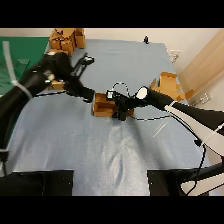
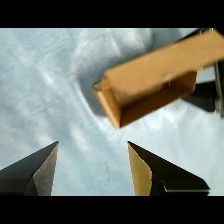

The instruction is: Fold the box.

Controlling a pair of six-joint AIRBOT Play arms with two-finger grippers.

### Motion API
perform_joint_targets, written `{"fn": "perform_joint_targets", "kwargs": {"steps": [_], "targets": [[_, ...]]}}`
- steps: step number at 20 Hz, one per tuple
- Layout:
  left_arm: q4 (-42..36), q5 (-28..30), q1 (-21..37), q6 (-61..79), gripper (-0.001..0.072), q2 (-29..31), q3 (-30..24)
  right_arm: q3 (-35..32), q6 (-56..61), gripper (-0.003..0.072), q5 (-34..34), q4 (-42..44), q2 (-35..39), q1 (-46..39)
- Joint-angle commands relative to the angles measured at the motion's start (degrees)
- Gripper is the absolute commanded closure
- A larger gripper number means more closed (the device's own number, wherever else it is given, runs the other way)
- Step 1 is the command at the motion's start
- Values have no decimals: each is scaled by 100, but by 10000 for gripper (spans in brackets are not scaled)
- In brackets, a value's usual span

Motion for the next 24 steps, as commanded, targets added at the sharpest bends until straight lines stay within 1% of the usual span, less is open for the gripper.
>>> {"fn": "perform_joint_targets", "kwargs": {"steps": [1, 3, 4, 5, 7, 8, 9, 10, 11, 13, 14, 16, 19, 21, 22, 24], "targets": [[-1054, -63, 824, 1912, 46, 756, -798, 0, 0, 176, 0, 0, 2, 0], [-1847, 138, 1309, 1956, 46, 789, -1106, 0, 0, 176, 0, 0, 2, 0], [-2004, 262, 1390, 1882, 47, 710, -1137, 0, 0, 176, 0, 2, 2, 0], [-1998, 411, 1344, 1657, 48, 603, -1123, 0, 0, 176, 0, 0, 2, 0], [-1884, 848, 964, 1440, 48, 306, -1082, 0, 0, 176, 0, 2, 2, 0], [-1665, 1023, 719, 1412, 48, 107, -1040, 0, 0, 176, 0, 2, 2, 0], [-1335, 1088, 472, 1434, 48, -140, -979, 0, 0, 176, 0, 0, 2, 0], [-1128, 1034, 297, 1593, 48, -378, -918, 0, 2, 176, 2, 2, 2, 0], [-1097, 988, 181, 1906, 48, -616, -887, 0, 0, 176, 2, 2, 2, 0], [-1342, 1110, 144, 1998, 48, -962, -850, 0, 2, 176, 2, 2, 2, 0], [-1580, 1270, 184, 1768, 48, -1080, -824, 0, 2, 176, 4, 0, 2, 0], [-1753, 1593, 164, 1198, 48, -1237, -719, 0, 2, 176, 0, 2, 2, 0], [-1556, 1816, -22, 503, 49, -1405, -409, 0, 2, 176, 2, 2, 2, 2], [-1377, 1814, -114, 254, 49, -1427, -234, 0, 2, 176, 7, 2, 2, 0], [-1429, 1624, -118, 223, 49, -1429, -118, 0, 2, 176, 4, 2, 2, 2], [-1593, 940, -116, 138, 49, -1416, 133, 0, 2, 176, 4, 2, 2, 0]]}}
